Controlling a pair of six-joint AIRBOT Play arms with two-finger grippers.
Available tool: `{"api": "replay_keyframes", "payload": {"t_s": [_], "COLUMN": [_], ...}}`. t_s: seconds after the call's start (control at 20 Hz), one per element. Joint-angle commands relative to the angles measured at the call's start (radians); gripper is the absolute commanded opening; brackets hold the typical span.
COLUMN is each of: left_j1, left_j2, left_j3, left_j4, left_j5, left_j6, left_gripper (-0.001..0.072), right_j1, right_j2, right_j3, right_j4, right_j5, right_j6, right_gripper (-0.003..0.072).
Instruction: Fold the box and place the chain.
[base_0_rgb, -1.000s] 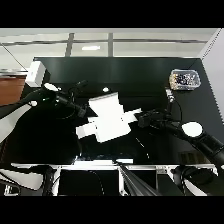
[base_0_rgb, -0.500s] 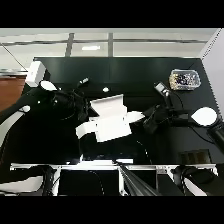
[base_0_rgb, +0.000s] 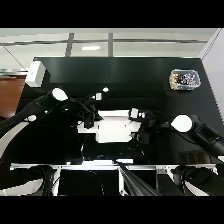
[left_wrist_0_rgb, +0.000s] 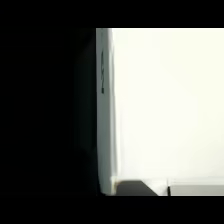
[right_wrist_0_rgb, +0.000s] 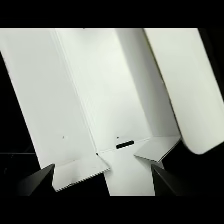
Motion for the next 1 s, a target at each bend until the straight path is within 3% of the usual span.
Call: {"api": "replay_keyframes", "payload": {"t_s": [0.0,0.5,0.8,0.95], "left_j1": [-0.013,-0.013,-0.013,-0.013], "left_j2": [-0.017,-0.034,-0.034,-0.034], "left_j3": [-0.004,-0.002,-0.002,-0.002], "left_j4": [0.094,0.083,0.082,0.082], "left_j5": [0.047,0.124,0.123,0.123], "left_j6": [0.021,0.007,0.007,0.007], "left_gripper": [0.003,0.003,0.003,0.0029], "right_j1": [0.037,0.043,0.119,0.149], "right_j2": [-0.049,-0.092,-0.168,-0.175], "right_j3": [-0.007,-0.017,-0.043,-0.029], "right_j4": [-0.021,-0.106,0.06,0.074], "right_j5": [-0.01,0.016,-0.195,-0.295], "right_j6": [-0.085,-0.099,-0.102,-0.102], "right_gripper": [0.0718,0.0718,0.0718,0.0718]}}
